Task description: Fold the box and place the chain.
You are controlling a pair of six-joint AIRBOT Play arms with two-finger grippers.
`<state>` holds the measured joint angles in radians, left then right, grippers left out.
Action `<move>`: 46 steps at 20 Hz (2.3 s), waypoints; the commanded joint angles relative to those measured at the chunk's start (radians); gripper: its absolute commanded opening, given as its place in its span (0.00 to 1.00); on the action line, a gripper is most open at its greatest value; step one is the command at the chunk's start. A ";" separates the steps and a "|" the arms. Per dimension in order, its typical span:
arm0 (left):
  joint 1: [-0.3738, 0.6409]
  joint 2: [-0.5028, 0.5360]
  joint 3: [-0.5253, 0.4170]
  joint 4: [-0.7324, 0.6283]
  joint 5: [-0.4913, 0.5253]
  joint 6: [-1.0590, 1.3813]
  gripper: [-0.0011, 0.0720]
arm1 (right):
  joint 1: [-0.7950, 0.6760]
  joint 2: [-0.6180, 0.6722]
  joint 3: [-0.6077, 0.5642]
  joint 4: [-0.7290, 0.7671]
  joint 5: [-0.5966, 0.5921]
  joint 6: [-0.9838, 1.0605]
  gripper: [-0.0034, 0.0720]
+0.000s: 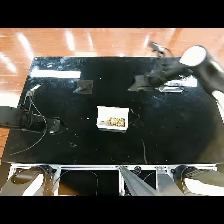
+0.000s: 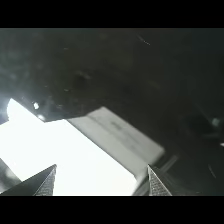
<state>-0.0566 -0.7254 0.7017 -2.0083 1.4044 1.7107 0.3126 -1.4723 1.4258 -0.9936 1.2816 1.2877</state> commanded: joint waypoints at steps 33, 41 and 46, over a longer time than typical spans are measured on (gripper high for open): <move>0.023 -0.072 -0.037 -0.076 -0.153 0.070 0.78 | 0.326 -0.195 0.128 -0.303 0.260 -0.338 0.75; 0.023 -0.072 -0.037 -0.076 -0.156 0.070 0.78 | 0.369 -0.186 0.128 -0.325 0.244 -0.354 0.59; 0.023 -0.072 -0.037 -0.076 -0.156 0.070 0.78 | 0.371 -0.186 0.128 -0.341 0.229 -0.349 0.59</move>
<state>-0.0353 -0.7967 0.6647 -2.0846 1.2484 1.7809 0.6800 -1.6592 1.5536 -1.3201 1.5204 0.9348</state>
